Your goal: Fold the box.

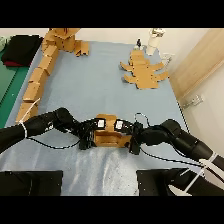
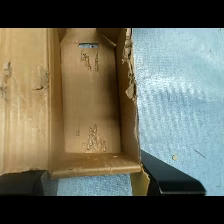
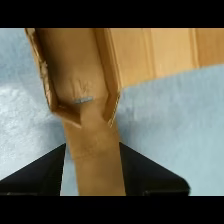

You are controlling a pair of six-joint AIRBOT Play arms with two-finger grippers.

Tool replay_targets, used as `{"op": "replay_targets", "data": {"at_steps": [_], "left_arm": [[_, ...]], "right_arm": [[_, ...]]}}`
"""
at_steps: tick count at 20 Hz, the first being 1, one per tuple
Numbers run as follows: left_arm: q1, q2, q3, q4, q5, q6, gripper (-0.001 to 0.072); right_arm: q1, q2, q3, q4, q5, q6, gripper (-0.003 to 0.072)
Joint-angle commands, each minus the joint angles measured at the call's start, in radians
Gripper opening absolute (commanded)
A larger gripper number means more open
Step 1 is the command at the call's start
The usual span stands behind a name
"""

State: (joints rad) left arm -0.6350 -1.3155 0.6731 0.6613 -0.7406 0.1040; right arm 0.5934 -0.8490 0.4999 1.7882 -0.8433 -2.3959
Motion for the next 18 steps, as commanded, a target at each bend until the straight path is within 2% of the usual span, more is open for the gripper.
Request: {"op": "replay_targets", "data": {"at_steps": [1, 5, 6, 7, 8, 9, 10, 16, 17, 18], "left_arm": [[0.001, 0.000, 0.000, 0.000, 0.000, 0.000, 0.0343], [0.001, 0.000, 0.000, 0.000, 0.000, 0.000, 0.0343], [0.001, 0.000, 0.000, 0.000, 0.000, 0.000, 0.0343], [0.001, 0.000, 0.000, 0.000, 0.000, 0.000, 0.0343], [0.001, 0.000, 0.000, 0.000, 0.000, 0.000, 0.0342], [0.001, 0.000, 0.000, 0.000, 0.000, 0.000, 0.0343], [0.001, 0.000, 0.000, 0.000, 0.000, 0.000, 0.0343], [0.001, 0.000, 0.000, 0.000, 0.000, 0.000, 0.0343], [0.001, 0.000, 0.000, 0.000, 0.000, 0.000, 0.0343], [0.001, 0.000, 0.000, 0.000, 0.000, 0.000, 0.0343]], "right_arm": [[0.001, -0.038, 0.004, 0.049, 0.106, -0.132, 0.0514], [0.001, -0.037, 0.003, 0.200, 0.105, -0.209, 0.0494], [0.001, -0.037, 0.003, 0.230, 0.100, -0.216, 0.0363], [0.001, -0.037, 0.003, 0.246, 0.097, -0.238, 0.0266], [0.001, -0.037, 0.003, 0.254, 0.093, -0.264, 0.0258], [0.001, -0.037, 0.003, 0.254, 0.093, -0.280, 0.0161], [0.001, -0.037, 0.003, 0.254, 0.095, -0.287, 0.0120], [0.005, -0.099, 0.003, 0.330, 0.114, -0.349, 0.0121], [0.016, -0.103, 0.003, 0.329, 0.131, -0.350, 0.0178], [0.030, -0.103, 0.003, 0.330, 0.151, -0.350, 0.0338]]}}
